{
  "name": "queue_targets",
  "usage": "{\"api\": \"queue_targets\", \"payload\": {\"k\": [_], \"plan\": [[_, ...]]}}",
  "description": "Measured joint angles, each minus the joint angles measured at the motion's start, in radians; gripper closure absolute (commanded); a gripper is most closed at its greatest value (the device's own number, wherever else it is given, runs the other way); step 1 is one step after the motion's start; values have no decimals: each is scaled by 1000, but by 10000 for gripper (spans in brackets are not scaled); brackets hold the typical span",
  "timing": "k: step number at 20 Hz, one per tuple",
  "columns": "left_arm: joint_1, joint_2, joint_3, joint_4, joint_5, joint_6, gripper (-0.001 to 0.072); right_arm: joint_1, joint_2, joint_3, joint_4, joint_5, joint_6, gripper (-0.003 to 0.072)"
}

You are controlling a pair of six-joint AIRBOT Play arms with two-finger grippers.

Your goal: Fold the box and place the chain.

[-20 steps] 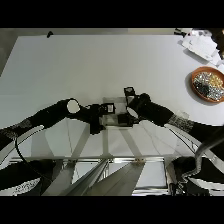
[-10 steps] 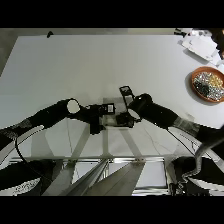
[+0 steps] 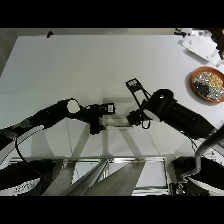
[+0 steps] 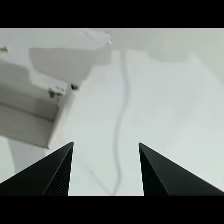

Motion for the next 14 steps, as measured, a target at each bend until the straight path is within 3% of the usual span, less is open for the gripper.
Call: {"api": "queue_targets", "payload": {"k": [4, 8, 11, 14], "plan": [[0, 0, 0, 0, 0, 0, 298, -176, 161, 0, -42, 31, -136, 261], [0, 0, 0, 0, 0, -1, 298, -553, 251, 0, -115, 6, -324, 247], [0, 0, 0, 0, 0, -1, 298, -887, 232, 0, -16, -83, -491, 250], [0, 0, 0, 0, 0, -1, 298, -1144, 127, 13, 182, -212, -633, 249]]}}
